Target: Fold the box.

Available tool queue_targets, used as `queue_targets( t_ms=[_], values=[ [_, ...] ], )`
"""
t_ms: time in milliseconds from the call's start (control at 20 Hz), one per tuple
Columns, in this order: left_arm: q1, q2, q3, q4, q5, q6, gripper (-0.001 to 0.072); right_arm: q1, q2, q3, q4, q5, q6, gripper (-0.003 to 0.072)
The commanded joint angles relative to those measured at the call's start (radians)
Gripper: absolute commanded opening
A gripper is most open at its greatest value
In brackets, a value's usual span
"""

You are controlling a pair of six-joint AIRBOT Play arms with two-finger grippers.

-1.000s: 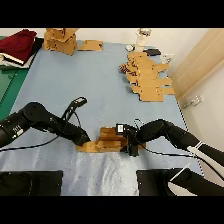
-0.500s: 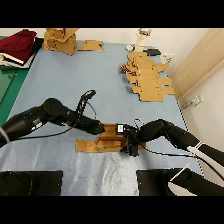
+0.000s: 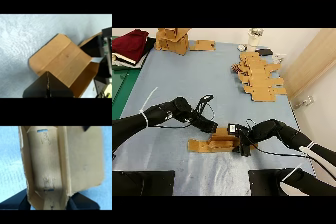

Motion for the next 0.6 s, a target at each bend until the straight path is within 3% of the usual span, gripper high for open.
queue_targets(
  t_ms=[0, 150, 300, 550],
  values=[
    [0.001, -0.019, 0.005, 0.029, -0.015, 0.002, 0.0010, 0.001, 0.000, 0.001, 0.000, 0.000, 0.000, 0.0515],
    [0.000, 0.024, 0.005, -0.015, -0.042, 0.148, 0.0006, 0.001, 0.000, 0.001, 0.000, 0.000, 0.000, 0.0515],
    [0.014, 0.162, -0.020, -0.023, -0.026, 0.274, 0.0005, 0.001, 0.000, 0.001, 0.000, 0.000, 0.000, 0.0515],
    [0.085, 0.491, -0.236, -0.018, -0.025, 0.532, 0.0007, 0.001, 0.000, 0.001, 0.000, 0.000, 0.000, 0.0515]
  ],
)
